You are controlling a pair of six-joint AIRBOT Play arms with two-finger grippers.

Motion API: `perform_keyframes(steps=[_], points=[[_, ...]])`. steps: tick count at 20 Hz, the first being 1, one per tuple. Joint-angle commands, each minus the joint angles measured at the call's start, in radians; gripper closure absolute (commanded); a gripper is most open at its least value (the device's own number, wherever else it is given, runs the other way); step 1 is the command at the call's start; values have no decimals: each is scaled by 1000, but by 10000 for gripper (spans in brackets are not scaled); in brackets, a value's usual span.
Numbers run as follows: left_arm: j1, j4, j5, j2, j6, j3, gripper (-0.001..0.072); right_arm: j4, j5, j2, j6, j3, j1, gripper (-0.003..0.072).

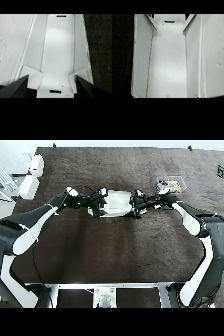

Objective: Fold the box and place the chain.

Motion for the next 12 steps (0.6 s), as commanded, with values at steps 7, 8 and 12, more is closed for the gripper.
perform_keyframes(steps=[7, 8, 12], points=[[11, 82, 26, 0, -4, 1, 361, 0, 0, 0, -2, 0, 0, 280], [25, 96, 13, 0, -10, 1, 522, 0, 0, 0, -2, 0, 0, 280], [102, 76, -77, 9, -40, 1, 688, 0, 0, 0, -2, 0, 0, 280]])
